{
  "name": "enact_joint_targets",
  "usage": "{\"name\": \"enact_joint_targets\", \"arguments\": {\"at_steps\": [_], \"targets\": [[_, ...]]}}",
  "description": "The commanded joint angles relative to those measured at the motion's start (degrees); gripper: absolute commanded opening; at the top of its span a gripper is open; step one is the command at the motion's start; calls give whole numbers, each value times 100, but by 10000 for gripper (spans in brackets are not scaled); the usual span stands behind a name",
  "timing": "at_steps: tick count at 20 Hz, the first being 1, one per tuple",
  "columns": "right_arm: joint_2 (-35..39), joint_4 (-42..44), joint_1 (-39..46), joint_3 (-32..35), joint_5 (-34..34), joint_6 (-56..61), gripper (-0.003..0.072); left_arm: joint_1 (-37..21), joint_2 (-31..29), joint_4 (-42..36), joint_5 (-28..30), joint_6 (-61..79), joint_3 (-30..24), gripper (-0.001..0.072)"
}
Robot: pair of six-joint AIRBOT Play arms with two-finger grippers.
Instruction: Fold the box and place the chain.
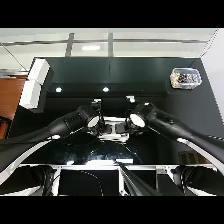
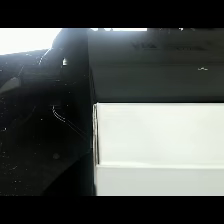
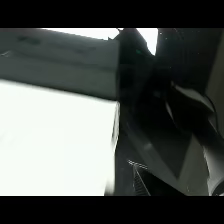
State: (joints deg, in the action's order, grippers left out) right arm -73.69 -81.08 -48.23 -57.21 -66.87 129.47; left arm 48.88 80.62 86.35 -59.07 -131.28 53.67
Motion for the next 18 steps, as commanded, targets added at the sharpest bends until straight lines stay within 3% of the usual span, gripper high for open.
{"name": "enact_joint_targets", "arguments": {"at_steps": [1, 3, 5, 8, 14, 15, 18], "targets": [[977, -37, 96, -4, -372, -614, 456, -4, -2, -2, -15, -7, 2, 28], [1670, -658, 339, -4, -815, -951, 457, -4, -2, -2, -13, -7, 2, 28], [2243, -1893, 713, -2, -1165, -999, 456, -4, -2, -2, -2, -7, 2, 28], [2577, -3418, 1716, -2, -1064, -1255, 456, -4, -2, -2, 9, -7, 2, 28], [2055, -3274, 4116, 98, 1416, -1659, 466, -4, -2, 2, 4, -4, 2, 28], [1805, -3272, 4376, 96, 1624, -1690, 678, -4, -2, 2, 4, -4, 2, 28], [940, -3274, 4791, 50, 1991, -1904, 689, -4, -2, 2, 7, -4, 2, 28]]}}
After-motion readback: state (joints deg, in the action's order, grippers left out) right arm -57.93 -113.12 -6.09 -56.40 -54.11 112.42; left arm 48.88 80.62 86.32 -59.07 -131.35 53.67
